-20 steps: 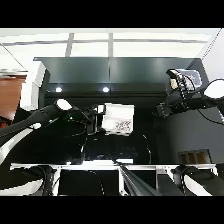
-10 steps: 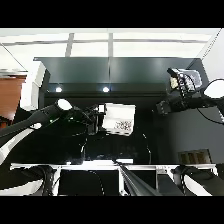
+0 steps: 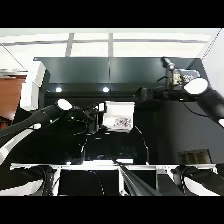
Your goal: Fold the box and place the chain.
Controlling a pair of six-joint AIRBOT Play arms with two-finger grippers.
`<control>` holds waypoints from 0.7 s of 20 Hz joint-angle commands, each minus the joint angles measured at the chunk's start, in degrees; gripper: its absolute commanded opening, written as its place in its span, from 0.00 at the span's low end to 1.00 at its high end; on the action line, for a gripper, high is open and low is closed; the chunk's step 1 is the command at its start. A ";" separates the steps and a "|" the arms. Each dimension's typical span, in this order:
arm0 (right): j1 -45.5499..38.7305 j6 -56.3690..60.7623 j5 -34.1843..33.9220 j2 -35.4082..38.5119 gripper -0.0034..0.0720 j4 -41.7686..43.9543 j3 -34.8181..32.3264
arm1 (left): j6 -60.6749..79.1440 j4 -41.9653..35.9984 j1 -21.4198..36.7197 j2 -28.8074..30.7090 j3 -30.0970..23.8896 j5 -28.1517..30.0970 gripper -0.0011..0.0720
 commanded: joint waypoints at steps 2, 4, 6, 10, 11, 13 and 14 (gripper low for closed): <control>5.20 -13.09 3.19 -4.37 0.98 1.14 1.25 | -1.33 0.11 -0.02 0.04 0.07 0.85 0.41; 5.20 -24.59 12.11 -4.02 0.98 -0.20 2.45 | -1.33 0.11 0.00 0.04 0.07 0.85 0.41; 5.42 -32.52 16.09 -3.30 0.98 -1.81 2.89 | -1.31 0.11 -0.02 0.02 0.07 0.85 0.41; 6.99 -42.27 17.86 -3.28 0.98 -2.12 2.89 | -1.29 0.11 -0.02 0.02 0.07 0.83 0.42; 7.63 -43.39 16.48 -3.30 0.98 -2.38 2.86 | -1.29 0.11 -0.02 0.02 0.07 0.83 0.42; 9.22 -43.82 12.20 -3.41 0.98 -3.30 2.64 | -1.29 0.11 -0.02 0.02 0.07 0.79 0.42; 9.99 -43.95 11.04 -3.65 0.98 -3.45 2.62 | -1.29 0.11 -0.02 0.02 0.07 0.76 0.42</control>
